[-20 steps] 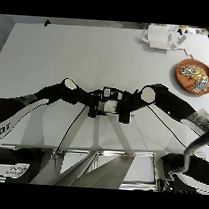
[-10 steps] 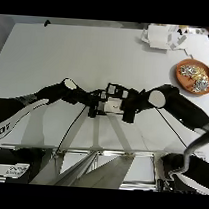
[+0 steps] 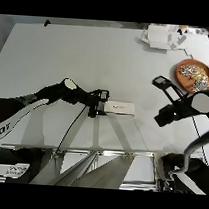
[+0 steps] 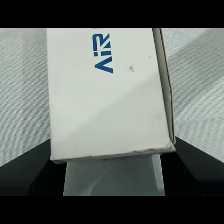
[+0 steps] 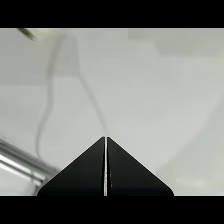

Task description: Fold the box and place the chain.

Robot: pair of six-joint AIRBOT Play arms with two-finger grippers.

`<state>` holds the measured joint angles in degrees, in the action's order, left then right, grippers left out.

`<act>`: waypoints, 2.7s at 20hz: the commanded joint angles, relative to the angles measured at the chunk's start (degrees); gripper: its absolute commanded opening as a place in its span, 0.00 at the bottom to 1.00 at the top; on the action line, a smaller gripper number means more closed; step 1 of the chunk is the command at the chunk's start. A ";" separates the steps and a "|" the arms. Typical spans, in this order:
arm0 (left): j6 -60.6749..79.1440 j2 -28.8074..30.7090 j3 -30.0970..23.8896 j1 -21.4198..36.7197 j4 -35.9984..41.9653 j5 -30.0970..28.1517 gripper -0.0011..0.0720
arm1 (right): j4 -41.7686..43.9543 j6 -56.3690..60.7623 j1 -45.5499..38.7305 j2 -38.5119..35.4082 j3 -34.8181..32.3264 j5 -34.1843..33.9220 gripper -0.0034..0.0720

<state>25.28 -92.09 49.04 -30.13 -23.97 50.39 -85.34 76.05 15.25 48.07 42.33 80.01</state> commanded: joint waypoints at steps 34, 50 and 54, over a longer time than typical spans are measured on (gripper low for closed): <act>-2.78 4.09 0.00 0.90 0.72 -0.20 0.02 | 1.16 9.44 -15.61 -2.29 -9.38 -0.04 0.07; -48.65 30.80 -0.04 46.73 -21.05 -3.52 0.02 | 1.16 9.46 -15.61 -2.29 -9.35 -0.04 0.07; -60.04 27.45 -0.04 54.69 -30.45 -3.23 0.02 | 1.16 9.44 -15.61 -2.29 -9.38 -0.04 0.07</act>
<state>-24.49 -63.16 49.01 18.50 -45.19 47.20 -84.20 85.49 -0.32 45.82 32.97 79.94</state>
